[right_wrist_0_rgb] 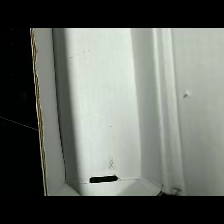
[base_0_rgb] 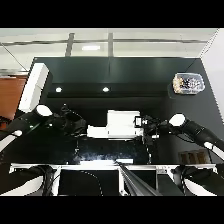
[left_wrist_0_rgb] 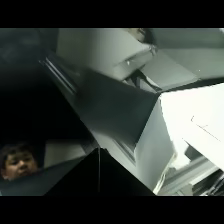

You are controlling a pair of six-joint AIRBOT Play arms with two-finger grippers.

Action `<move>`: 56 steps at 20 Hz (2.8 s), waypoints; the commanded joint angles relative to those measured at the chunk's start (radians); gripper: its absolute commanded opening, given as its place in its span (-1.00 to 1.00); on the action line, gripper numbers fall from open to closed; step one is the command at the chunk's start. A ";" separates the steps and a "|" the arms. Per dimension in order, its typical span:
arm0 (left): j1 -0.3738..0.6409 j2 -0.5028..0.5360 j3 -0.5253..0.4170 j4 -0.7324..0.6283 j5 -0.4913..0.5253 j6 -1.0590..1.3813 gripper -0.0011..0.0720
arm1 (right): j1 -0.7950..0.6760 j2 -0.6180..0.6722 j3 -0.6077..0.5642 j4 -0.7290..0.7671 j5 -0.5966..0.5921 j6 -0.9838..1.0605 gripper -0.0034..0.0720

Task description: Fold the box and place the chain.

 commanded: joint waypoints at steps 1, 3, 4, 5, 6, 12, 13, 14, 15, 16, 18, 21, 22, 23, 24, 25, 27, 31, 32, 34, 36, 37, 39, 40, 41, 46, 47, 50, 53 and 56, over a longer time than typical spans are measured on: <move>-0.108 -0.042 -0.003 -0.073 0.090 0.027 -0.89 | 0.000 0.000 0.000 0.000 0.000 0.000 -0.54; -0.128 -0.051 -0.003 -0.142 0.101 0.122 -0.89 | 0.000 0.000 0.000 0.000 0.000 0.000 -0.54; -0.127 -0.051 -0.003 -0.196 0.098 0.190 -0.89 | 0.000 0.000 0.000 0.000 0.000 0.000 -0.54; -0.126 -0.050 -0.003 -0.255 0.095 0.263 -0.89 | 0.000 0.000 0.000 0.000 0.000 0.000 -0.54; -0.123 -0.050 -0.003 -0.317 0.089 0.332 -0.88 | 0.000 0.000 0.000 0.000 0.000 0.000 -0.54; -0.122 -0.045 -0.003 -0.405 0.040 0.473 -0.29 | 0.000 0.000 0.000 0.000 0.000 0.000 -0.54; -0.122 -0.045 -0.003 -0.405 0.031 0.476 -0.06 | 0.000 0.000 0.000 0.000 0.000 0.000 -0.54; -0.122 -0.045 -0.002 -0.405 0.021 0.476 0.20 | 0.000 0.000 0.000 0.000 0.000 0.000 -0.54; -0.119 -0.045 -0.002 -0.405 0.008 0.476 0.22 | 0.000 0.000 0.000 0.000 0.000 0.000 -0.54; -0.111 -0.045 -0.002 -0.403 -0.007 0.476 0.22 | 0.000 0.000 0.000 0.000 0.000 0.000 -0.54; -0.090 -0.045 -0.002 -0.401 -0.033 0.476 0.22 | 0.000 0.000 0.000 0.000 0.000 0.000 -0.54; -0.073 -0.044 0.004 -0.399 -0.064 0.481 0.33 | 0.000 0.000 0.000 0.000 0.000 0.000 -0.54; -0.073 -0.044 0.012 -0.397 -0.070 0.488 0.63 | 0.000 0.000 0.000 0.000 0.000 0.000 -0.54; -0.074 -0.044 0.023 -0.397 -0.082 0.494 0.78 | 0.000 0.000 0.000 0.000 0.000 0.000 -0.54; -0.074 -0.044 0.035 -0.397 -0.090 0.495 0.78 | 0.000 0.000 0.000 0.000 0.000 0.000 -0.54; -0.079 -0.044 0.047 -0.397 -0.094 0.496 0.78 | 0.000 0.000 0.000 0.000 0.000 0.000 -0.54; -0.113 -0.044 0.074 -0.377 -0.085 0.495 0.78 | 0.000 0.000 0.000 0.000 0.000 0.000 -0.54; -0.220 -0.044 0.130 -0.318 -0.014 0.459 0.73 | 0.000 0.000 0.000 0.000 0.000 0.000 -0.54; -0.243 -0.044 0.146 -0.309 0.001 0.432 0.73 | 0.000 0.000 0.000 0.000 0.000 0.000 -0.54; -0.281 -0.044 0.181 -0.227 0.036 0.274 0.73 | 0.000 0.000 0.000 0.000 0.000 0.000 -0.54; -0.306 -0.044 0.223 -0.121 0.033 0.144 0.72 | 0.000 0.000 0.000 0.000 0.000 0.000 -0.54; -0.314 -0.044 0.241 -0.088 0.026 0.091 0.72 | 0.000 0.000 0.000 0.000 0.000 0.000 -0.54; -0.320 -0.044 0.264 -0.068 0.017 0.051 0.67 | 0.000 0.000 0.000 0.000 0.000 0.000 -0.54; -0.322 -0.044 0.270 -0.060 0.017 0.034 0.40 | 0.000 0.000 0.000 0.000 0.000 0.000 -0.54; -0.324 -0.044 0.273 -0.061 0.020 0.032 0.22 | 0.000 0.000 0.000 0.000 0.000 0.000 -0.54; -0.349 -0.045 0.273 -0.056 0.063 -0.013 0.19 | 0.000 0.000 0.000 0.000 0.000 0.000 -0.54; -0.364 -0.045 0.273 -0.038 0.085 -0.043 0.18 | 0.000 0.000 0.000 0.000 0.000 0.000 -0.54; -0.422 -0.045 0.273 0.088 0.151 -0.199 0.19 | 0.000 0.000 0.000 0.000 0.000 0.000 -0.54; -0.486 -0.047 0.273 0.233 0.208 -0.371 0.19 | 0.000 0.000 0.000 0.000 0.000 0.000 -0.54; -0.528 -0.047 0.274 0.307 0.241 -0.474 0.19 | 0.000 0.000 0.000 0.000 0.000 0.000 -0.54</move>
